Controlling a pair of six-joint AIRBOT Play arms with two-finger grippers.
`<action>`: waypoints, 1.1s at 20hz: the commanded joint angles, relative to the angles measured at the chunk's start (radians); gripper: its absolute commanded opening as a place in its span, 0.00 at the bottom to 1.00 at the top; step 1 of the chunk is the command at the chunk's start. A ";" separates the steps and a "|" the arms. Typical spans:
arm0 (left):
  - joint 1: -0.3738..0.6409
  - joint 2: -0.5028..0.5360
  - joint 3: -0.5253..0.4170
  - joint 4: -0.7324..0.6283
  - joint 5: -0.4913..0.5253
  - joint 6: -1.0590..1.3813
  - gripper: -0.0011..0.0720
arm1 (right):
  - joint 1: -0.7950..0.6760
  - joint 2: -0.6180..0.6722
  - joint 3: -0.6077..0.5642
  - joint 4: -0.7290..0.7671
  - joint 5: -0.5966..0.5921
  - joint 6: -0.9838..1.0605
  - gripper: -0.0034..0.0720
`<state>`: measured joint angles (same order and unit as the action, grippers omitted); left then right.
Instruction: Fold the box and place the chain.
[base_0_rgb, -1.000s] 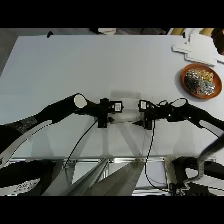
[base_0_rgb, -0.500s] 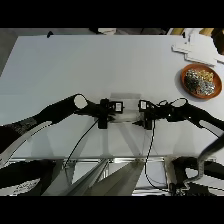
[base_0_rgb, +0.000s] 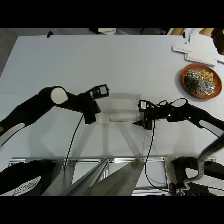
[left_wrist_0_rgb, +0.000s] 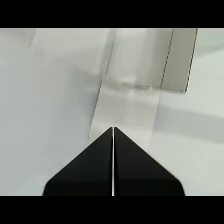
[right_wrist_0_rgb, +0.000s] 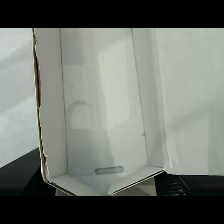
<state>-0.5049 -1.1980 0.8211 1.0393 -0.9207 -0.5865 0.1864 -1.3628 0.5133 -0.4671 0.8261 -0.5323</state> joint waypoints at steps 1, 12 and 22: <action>0.091 0.095 0.000 0.150 -0.128 -0.397 0.02 | 0.000 0.000 0.000 0.000 0.000 0.000 0.44; 0.233 -0.031 -0.167 -0.074 0.072 -0.699 0.02 | 0.000 0.000 0.000 0.000 0.000 0.000 0.44; 0.151 -0.139 -0.167 -0.294 0.115 -0.697 0.02 | -0.001 0.000 0.000 0.000 0.000 0.000 0.44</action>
